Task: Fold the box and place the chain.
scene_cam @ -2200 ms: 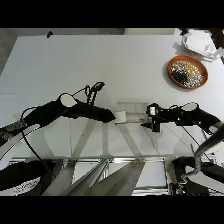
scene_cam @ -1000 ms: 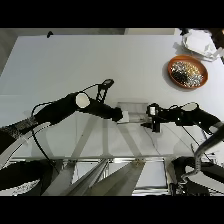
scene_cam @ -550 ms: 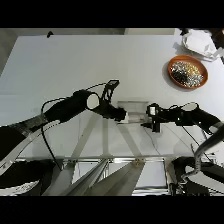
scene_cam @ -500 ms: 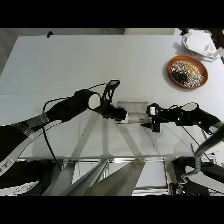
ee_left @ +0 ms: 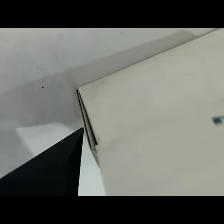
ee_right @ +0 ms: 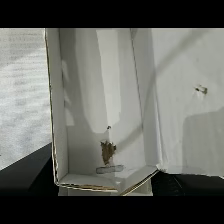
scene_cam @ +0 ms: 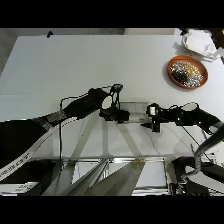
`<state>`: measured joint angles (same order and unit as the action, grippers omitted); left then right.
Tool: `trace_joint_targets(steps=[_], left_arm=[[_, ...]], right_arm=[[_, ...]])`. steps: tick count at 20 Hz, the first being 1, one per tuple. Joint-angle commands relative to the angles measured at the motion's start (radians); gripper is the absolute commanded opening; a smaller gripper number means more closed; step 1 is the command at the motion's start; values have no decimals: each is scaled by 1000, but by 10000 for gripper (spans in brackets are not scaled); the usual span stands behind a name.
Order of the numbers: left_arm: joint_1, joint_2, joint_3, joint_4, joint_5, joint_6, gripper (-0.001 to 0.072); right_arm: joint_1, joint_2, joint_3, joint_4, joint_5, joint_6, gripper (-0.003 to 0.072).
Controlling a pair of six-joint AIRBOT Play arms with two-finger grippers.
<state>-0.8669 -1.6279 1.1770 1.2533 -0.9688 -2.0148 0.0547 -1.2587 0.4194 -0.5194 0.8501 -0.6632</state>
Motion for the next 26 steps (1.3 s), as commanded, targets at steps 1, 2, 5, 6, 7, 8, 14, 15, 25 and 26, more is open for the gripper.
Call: trace_joint_targets(steps=[1,2,5,6,7,8,14,15,25,26], left_arm=[[-7,-34,11,21,-10,-55,407],[-7,-40,14,21,-2,-63,402],[-5,-70,62,21,-37,-63,307],[-5,-89,97,21,-67,-62,306],[-5,-106,127,19,-91,-63,278],[-5,-119,148,16,-107,-64,249],[-14,-135,161,-3,-190,-152,63],[-14,-135,161,-2,-201,-160,57],[-26,-135,161,-3,-209,-168,217],[-26,-135,161,-3,-209,-168,98]], right_arm=[[0,0,0,0,0,0,403],[0,0,0,0,0,0,403],[0,0,0,0,0,0,403],[0,0,0,0,0,0,403],[0,0,0,0,0,0,403],[0,0,0,0,0,0,403],[0,0,0,0,0,0,403],[0,0,0,0,0,0,403],[0,0,0,0,0,0,403],[0,0,0,0,0,0,403]])
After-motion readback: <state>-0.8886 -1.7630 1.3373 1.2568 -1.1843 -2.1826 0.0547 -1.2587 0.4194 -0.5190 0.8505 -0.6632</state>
